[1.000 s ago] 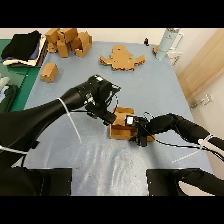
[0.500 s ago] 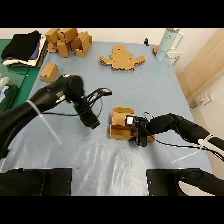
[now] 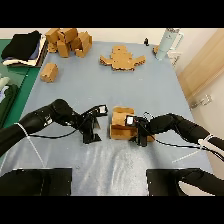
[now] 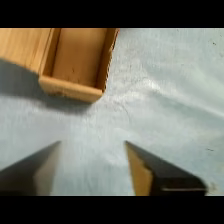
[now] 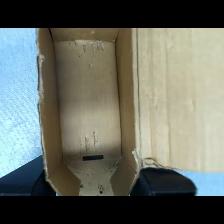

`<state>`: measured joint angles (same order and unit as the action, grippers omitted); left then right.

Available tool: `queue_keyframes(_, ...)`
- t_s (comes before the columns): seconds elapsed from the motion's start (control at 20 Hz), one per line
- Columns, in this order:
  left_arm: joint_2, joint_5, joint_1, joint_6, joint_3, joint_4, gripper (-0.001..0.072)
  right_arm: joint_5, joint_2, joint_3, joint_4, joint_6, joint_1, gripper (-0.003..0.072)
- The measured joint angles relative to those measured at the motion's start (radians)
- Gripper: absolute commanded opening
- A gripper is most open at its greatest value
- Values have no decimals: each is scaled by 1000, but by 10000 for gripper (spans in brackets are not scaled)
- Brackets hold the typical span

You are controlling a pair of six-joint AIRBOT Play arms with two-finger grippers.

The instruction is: Fold the box.

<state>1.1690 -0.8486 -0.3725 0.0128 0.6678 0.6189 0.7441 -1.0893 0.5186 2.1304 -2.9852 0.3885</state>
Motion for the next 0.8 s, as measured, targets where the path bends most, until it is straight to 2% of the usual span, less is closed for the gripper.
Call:
queue_keyframes(0.15, 54, 66, -3, 283, -32, -196, 695, 1, 0, 0, -2, 0, 0, 538)
queue_keyframes(0.3, 108, 103, -10, 414, -31, -304, 695, 1, 0, 0, -3, 0, 0, 538)
queue_keyframes(0.5, 161, 127, -18, 464, -6, -360, 695, 2, 0, 0, -3, 0, 0, 538)
queue_keyframes(0.8, 188, 142, -26, 461, 11, -336, 695, 2, 0, 0, -3, 0, 0, 537)
